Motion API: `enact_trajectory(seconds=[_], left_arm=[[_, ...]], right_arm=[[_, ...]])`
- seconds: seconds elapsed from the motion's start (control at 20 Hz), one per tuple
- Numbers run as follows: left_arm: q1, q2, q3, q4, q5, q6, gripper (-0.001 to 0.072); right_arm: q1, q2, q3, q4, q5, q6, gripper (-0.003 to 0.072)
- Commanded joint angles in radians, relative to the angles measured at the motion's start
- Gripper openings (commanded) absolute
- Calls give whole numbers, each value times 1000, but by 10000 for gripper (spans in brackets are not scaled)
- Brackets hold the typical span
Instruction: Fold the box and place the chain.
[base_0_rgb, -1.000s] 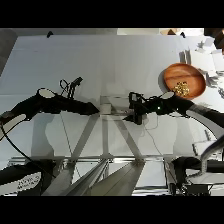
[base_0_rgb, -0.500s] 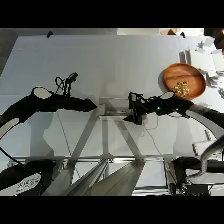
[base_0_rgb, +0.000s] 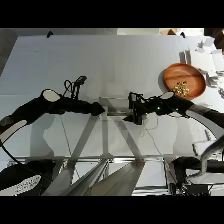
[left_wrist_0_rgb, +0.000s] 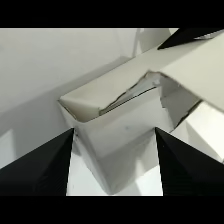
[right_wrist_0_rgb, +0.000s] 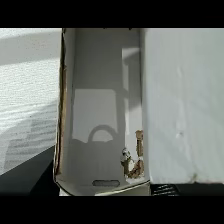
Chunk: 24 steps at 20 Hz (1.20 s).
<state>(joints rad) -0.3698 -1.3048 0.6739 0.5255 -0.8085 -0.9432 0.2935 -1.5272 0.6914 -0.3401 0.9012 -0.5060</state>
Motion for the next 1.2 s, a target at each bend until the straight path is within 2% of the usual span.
enact_trajectory(seconds=[0.0,0.2,0.45,0.65,0.85,0.95,1.05,1.15], left_arm=[[-39,-10,0,-21,73,0,554],[-83,-10,0,-8,152,0,554],[-125,-10,0,224,227,-105,554],[-156,-9,5,287,265,-161,555],[-164,-9,50,392,250,-303,554],[-177,-9,90,542,204,-446,555],[-200,-16,141,716,127,-630,555],[-222,-45,193,832,41,-773,555]], right_arm=[[0,0,1,0,0,0,463],[0,0,1,0,0,0,463],[0,0,1,0,0,0,463],[0,0,1,0,0,0,463],[0,0,1,0,0,0,463],[0,0,1,0,0,0,463],[0,0,1,0,0,0,463],[0,0,1,0,0,0,463]])
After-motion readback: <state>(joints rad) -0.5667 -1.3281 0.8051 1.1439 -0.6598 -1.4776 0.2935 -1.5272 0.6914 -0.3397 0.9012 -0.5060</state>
